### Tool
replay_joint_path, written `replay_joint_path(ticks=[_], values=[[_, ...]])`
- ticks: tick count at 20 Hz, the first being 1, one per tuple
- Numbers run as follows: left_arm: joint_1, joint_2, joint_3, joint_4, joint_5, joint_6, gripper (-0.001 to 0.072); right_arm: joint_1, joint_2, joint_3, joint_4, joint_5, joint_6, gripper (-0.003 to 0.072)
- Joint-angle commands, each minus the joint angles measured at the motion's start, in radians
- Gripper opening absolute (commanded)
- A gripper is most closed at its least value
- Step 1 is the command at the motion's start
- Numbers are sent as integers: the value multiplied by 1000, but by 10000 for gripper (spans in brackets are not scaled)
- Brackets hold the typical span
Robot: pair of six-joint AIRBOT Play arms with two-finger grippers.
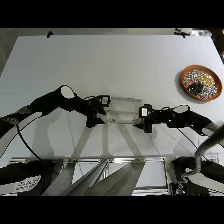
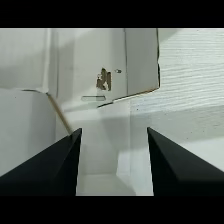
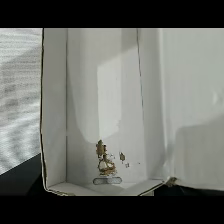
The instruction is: Fold the box and place the chain.
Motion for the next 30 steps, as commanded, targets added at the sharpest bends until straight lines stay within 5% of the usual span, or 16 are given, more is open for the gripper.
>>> replay_joint_path(ticks=[1, 8, 12, 18, 30], values=[[16, -2, -2, 41, -61, -43, 397, 0, 1, 1, -2, 3, 1, 416], [21, -3, -2, 29, 75, -39, 392, 0, 1, 1, -2, 3, 1, 416], [0, -3, -2, -116, 116, 161, 391, 0, 1, 1, -2, 3, 1, 416], [-49, -22, -2, -132, 87, 193, 311, 0, 1, 1, -2, 3, 2, 416], [-3, 21, -2, -122, 105, 188, 315, 0, 1, 1, -2, 3, 2, 416]])
